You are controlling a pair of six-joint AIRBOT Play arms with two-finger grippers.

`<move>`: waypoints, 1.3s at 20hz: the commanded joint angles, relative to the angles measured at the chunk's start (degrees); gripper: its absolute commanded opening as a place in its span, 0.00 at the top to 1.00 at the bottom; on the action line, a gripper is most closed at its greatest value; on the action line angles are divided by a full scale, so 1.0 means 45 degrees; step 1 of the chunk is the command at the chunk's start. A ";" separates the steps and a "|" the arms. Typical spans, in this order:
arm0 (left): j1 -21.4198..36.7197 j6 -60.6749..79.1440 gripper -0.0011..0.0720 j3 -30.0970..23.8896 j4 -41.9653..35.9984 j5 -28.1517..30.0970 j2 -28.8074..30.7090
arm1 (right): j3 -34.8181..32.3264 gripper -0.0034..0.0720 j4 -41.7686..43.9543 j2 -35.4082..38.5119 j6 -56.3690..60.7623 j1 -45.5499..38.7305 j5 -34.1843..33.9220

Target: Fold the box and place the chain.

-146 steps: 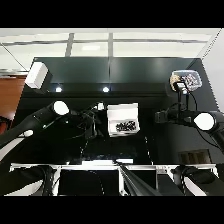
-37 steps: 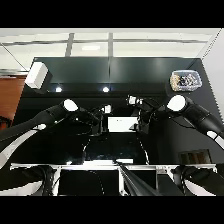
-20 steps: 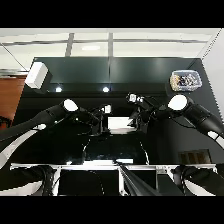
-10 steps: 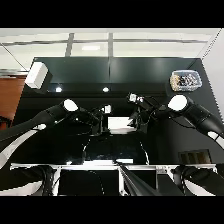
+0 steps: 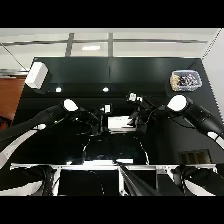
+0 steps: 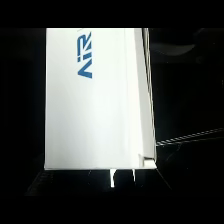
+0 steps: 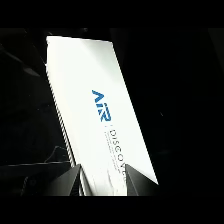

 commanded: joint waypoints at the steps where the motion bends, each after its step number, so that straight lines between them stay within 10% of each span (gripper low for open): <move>1: 0.0005 0.0010 0.54 0.0005 0.0000 -0.0024 -0.0010 | 0.0000 0.55 0.0000 -0.0005 0.0053 0.0010 0.0039; 11: 0.0005 0.0010 0.54 0.0005 0.0000 -0.0024 -0.0010 | 0.0000 0.66 -0.0005 -0.0005 0.0053 0.0010 0.0185; 26: 0.0010 0.0010 0.54 0.0005 0.0005 -0.0019 -0.0010 | 0.0000 0.51 -0.0015 -0.0005 0.0248 0.0010 0.0597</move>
